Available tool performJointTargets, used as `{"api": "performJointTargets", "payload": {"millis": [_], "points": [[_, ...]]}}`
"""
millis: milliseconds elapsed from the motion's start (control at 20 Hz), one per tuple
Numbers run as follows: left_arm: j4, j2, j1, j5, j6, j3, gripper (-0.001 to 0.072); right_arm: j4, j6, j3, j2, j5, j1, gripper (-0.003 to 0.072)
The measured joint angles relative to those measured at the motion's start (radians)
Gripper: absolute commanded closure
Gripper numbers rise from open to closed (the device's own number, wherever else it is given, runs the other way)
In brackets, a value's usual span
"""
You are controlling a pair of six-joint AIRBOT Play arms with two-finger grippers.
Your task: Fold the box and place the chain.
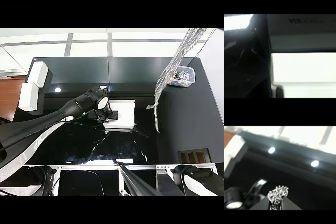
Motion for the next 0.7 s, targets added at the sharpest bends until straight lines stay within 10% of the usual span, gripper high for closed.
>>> {"api": "performJointTargets", "payload": {"millis": [700], "points": [[0.0,0.0,0.0,0.0,0.0,0.0,0.0683,0.051,0.054,-0.003,-0.043,-0.023,0.237,0.0674]]}}
